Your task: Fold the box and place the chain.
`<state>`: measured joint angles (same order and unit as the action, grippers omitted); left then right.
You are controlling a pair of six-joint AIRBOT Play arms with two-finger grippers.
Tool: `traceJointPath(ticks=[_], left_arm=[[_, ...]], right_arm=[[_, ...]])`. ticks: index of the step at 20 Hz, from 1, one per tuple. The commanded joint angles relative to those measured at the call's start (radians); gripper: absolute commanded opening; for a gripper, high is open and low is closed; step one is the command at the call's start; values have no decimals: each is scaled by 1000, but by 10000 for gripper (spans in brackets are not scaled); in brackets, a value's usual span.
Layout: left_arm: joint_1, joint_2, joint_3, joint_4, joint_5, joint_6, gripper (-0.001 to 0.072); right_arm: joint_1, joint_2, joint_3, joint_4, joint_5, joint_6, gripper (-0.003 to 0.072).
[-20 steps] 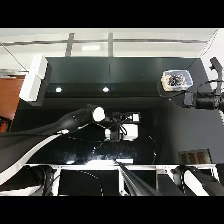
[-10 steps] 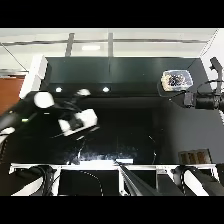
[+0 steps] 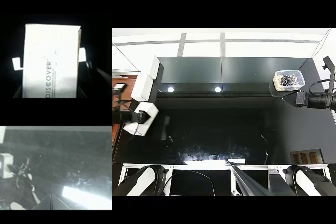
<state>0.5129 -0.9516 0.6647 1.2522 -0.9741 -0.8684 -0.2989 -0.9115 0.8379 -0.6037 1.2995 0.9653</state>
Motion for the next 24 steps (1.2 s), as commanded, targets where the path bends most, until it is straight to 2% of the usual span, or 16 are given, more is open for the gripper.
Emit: traceJointPath(ticks=[1, 3, 9, 14, 15, 16, 17, 20, 24], left_arm=[[95, -24, -1, -4, 206, 10, 291], [95, -68, 8, -3, 241, 41, 291], [92, -245, 107, -8, 242, 59, 290], [92, -331, 171, -29, 249, 56, 296], [91, -336, 172, -38, 249, 56, 406], [91, -335, 174, -31, 253, 56, 720], [92, -330, 187, -8, 238, 48, 713], [92, -279, 272, 49, 84, 23, 713], [61, -155, 397, 19, -79, -59, 704]], right_arm=[[1, 1, 1, 0, -1, 0, 11], [0, 1, 1, 0, 1, 0, 11], [1, 1, 1, 0, -2, 0, 11], [0, 1, 1, 0, -2, 0, 11], [1, 1, 1, 0, -2, 0, 10], [0, 1, 1, 0, -2, 0, 11], [0, 1, 1, 0, 0, 1, 10], [1, 1, 1, 35, 37, 59, 11], [54, 1, 14, 59, 26, 95, 10]])
